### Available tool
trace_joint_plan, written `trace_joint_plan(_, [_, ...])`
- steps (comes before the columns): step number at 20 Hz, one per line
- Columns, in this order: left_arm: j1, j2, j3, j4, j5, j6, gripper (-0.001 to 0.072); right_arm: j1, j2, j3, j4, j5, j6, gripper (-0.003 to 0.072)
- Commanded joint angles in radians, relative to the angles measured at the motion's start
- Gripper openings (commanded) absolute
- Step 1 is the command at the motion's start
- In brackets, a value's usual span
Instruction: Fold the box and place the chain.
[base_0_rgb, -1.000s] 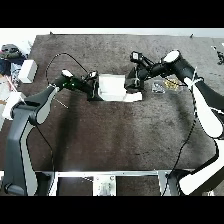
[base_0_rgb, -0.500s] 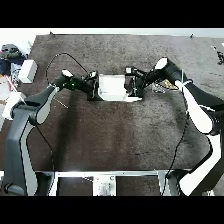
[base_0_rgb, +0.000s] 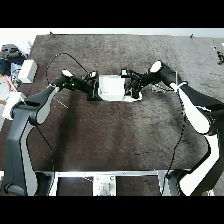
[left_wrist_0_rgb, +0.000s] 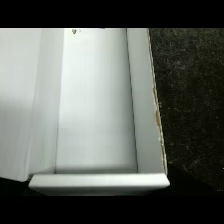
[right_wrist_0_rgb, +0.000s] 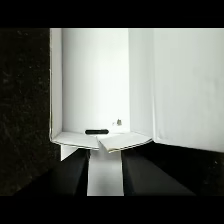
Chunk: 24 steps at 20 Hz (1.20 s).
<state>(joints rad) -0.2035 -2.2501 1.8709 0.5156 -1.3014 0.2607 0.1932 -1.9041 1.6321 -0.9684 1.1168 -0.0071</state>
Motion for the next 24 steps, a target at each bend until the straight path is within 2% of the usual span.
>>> trace_joint_plan(1, [0.001,0.0,0.0,0.0,0.0,0.0,0.0487,0.003,-0.001,-0.026,0.052,-0.014,0.0,0.022])
trace_joint_plan(6, [0.001,0.0,0.0,0.0,0.0,-0.001,0.0487,0.003,-0.002,-0.063,0.137,-0.108,-0.001,0.0222])
trace_joint_plan(10, [0.001,0.0,0.0,0.0,0.0,-0.001,0.0487,0.003,-0.002,-0.067,0.189,-0.112,-0.05,0.0223])
trace_joint_plan(16, [0.001,0.0,0.0,0.0,0.0,-0.002,0.0487,0.028,-0.005,-0.074,0.174,-0.109,-0.114,0.0225])
trace_joint_plan(17, [0.001,0.0,0.0,0.0,0.0,-0.002,0.0487,0.028,-0.005,-0.074,0.165,-0.112,-0.114,0.0275])
trace_joint_plan(18, [0.001,0.0,0.0,0.0,0.0,-0.002,0.0486,0.027,-0.005,-0.074,0.149,-0.112,-0.114,0.0449])
trace_joint_plan(21, [0.001,0.0,0.0,0.0,0.0,-0.002,0.0487,0.027,-0.005,-0.074,0.104,-0.115,-0.114,0.0478])
trace_joint_plan(22, [0.001,0.0,0.0,0.0,0.0,-0.002,0.0487,0.028,-0.005,-0.074,0.105,-0.115,-0.114,0.0563])
trace_joint_plan(23, [0.001,0.0,0.0,0.0,0.0,-0.002,0.0487,0.028,-0.005,-0.074,0.105,-0.116,-0.114,0.0608])
trace_joint_plan(24, [0.001,0.0,0.0,0.0,0.0,-0.002,0.0486,0.028,-0.005,-0.074,0.105,-0.115,-0.113,0.059])
